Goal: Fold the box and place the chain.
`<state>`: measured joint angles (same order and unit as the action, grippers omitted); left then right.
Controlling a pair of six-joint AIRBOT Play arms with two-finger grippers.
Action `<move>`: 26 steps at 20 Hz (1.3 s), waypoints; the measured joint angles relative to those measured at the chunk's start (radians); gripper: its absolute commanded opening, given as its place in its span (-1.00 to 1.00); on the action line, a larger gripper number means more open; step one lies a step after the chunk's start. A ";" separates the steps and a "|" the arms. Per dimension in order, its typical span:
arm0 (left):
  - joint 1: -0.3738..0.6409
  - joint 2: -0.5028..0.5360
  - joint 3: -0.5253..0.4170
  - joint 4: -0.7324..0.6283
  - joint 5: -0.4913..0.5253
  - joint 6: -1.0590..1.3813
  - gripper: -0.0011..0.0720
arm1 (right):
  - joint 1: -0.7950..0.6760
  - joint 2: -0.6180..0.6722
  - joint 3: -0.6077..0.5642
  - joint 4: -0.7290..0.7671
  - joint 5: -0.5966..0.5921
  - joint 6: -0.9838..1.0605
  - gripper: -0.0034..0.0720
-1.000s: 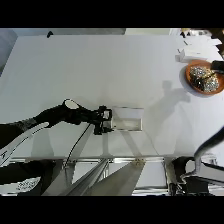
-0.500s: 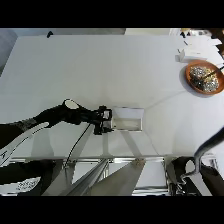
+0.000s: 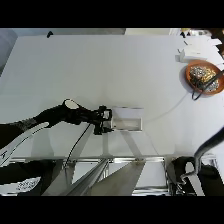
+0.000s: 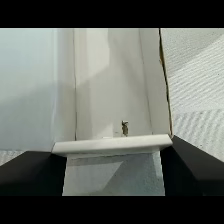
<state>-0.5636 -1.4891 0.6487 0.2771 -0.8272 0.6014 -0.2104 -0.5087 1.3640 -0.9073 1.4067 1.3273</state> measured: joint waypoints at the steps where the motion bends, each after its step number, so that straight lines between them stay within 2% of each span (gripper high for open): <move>1: 0.000 0.000 0.000 0.000 0.000 0.000 -0.59 | 0.051 0.005 0.000 0.007 0.013 0.000 -0.87; 5: 0.000 0.000 0.000 0.000 0.000 0.000 -0.59 | 0.204 0.002 -0.001 0.013 0.065 0.000 -0.87; 8: 0.000 0.000 0.000 0.000 0.000 0.000 -0.59 | 0.254 -0.019 -0.008 0.026 0.080 0.007 -0.87; 13: 0.000 0.000 0.000 0.000 0.000 0.000 -0.59 | 0.335 -0.064 -0.144 0.082 0.046 0.005 -0.87; 20: 0.000 0.000 0.000 0.000 0.000 0.000 -0.59 | 0.504 -0.150 -0.396 -0.015 -0.157 -0.001 -0.87; 26: 0.000 0.000 0.000 0.000 0.000 0.000 -0.59 | 0.670 -0.281 -0.543 -0.099 -0.339 0.012 -0.87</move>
